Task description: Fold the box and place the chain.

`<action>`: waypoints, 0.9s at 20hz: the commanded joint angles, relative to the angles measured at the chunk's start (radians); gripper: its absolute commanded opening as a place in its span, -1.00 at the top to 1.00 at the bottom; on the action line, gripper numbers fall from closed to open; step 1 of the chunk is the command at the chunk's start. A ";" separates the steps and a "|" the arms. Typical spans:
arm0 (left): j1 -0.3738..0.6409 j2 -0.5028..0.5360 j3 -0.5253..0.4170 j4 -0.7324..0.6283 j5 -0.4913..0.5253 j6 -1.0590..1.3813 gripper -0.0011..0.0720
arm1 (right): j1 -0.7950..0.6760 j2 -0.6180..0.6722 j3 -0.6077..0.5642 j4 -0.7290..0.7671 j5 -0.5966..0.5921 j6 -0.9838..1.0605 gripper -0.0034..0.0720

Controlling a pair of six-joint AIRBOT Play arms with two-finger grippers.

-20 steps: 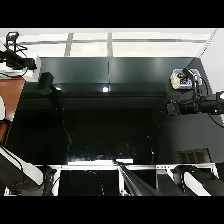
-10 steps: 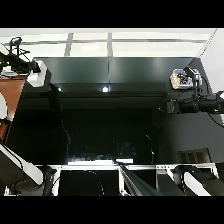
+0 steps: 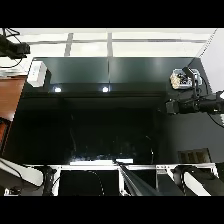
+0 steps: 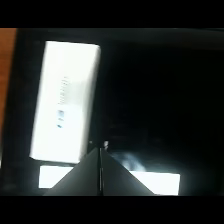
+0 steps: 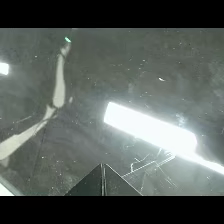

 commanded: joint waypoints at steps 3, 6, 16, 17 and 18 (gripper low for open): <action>-0.203 0.426 -0.410 -0.114 0.122 -0.004 0.92 | 0.076 0.001 0.000 -0.003 -0.137 -0.034 0.86; -0.338 0.712 -0.803 -0.107 0.361 -0.032 0.92 | 0.080 0.000 0.000 -0.008 -0.313 -0.027 0.86; -0.378 0.990 -1.363 -0.087 0.596 -0.042 0.91 | 0.087 -0.043 0.000 -0.322 -0.428 0.077 0.86; -0.379 0.990 -1.363 -0.129 0.590 -0.050 0.91 | 0.087 -0.043 0.000 -0.322 -0.427 0.077 0.86; -0.380 0.989 -1.363 -0.170 0.595 -0.050 0.91 | 0.087 -0.043 0.000 -0.322 -0.428 0.077 0.86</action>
